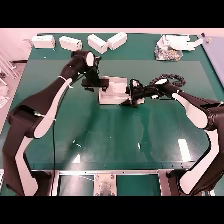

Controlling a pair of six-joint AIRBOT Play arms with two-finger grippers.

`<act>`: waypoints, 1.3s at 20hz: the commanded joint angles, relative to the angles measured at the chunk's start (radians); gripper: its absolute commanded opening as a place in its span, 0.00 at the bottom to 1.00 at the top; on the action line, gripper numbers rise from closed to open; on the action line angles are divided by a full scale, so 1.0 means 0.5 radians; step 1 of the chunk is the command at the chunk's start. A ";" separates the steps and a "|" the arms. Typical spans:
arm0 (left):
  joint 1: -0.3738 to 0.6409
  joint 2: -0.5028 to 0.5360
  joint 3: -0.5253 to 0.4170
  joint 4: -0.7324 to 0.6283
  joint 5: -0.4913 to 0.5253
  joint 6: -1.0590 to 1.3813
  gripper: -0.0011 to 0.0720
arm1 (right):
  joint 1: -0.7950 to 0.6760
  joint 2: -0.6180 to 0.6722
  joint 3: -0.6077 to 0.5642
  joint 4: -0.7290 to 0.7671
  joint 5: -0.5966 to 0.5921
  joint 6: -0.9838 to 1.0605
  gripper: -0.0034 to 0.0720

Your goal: Fold the box and place the chain.

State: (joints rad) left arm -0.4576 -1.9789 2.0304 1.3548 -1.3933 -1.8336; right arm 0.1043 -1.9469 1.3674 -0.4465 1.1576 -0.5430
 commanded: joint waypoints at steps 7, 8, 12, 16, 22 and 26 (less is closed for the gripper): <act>0.138 0.217 0.001 -0.245 -0.225 0.681 0.93 | -0.001 0.001 0.000 0.002 -0.001 0.000 0.68; 0.173 0.222 0.001 -0.243 -0.254 0.790 0.93 | -0.001 0.001 0.000 0.002 -0.001 0.000 0.68; 0.330 0.223 0.001 -0.243 -0.389 0.805 0.93 | -0.001 0.001 0.000 0.002 -0.001 0.000 0.68; 0.362 0.222 -0.085 -0.270 -0.128 1.411 0.93 | -0.001 0.001 0.000 0.002 -0.001 0.000 0.68; 0.500 0.222 -0.468 -0.812 0.319 2.359 0.93 | -0.001 0.001 0.000 0.002 -0.001 0.000 0.68; 0.523 0.217 -0.507 -0.821 0.507 2.406 0.93 | -0.001 0.001 0.000 0.002 -0.001 0.000 0.68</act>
State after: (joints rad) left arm -0.2096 -1.8679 1.8061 0.9848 -1.2205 -0.7189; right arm 0.1043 -1.9469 1.3674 -0.4458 1.1572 -0.5430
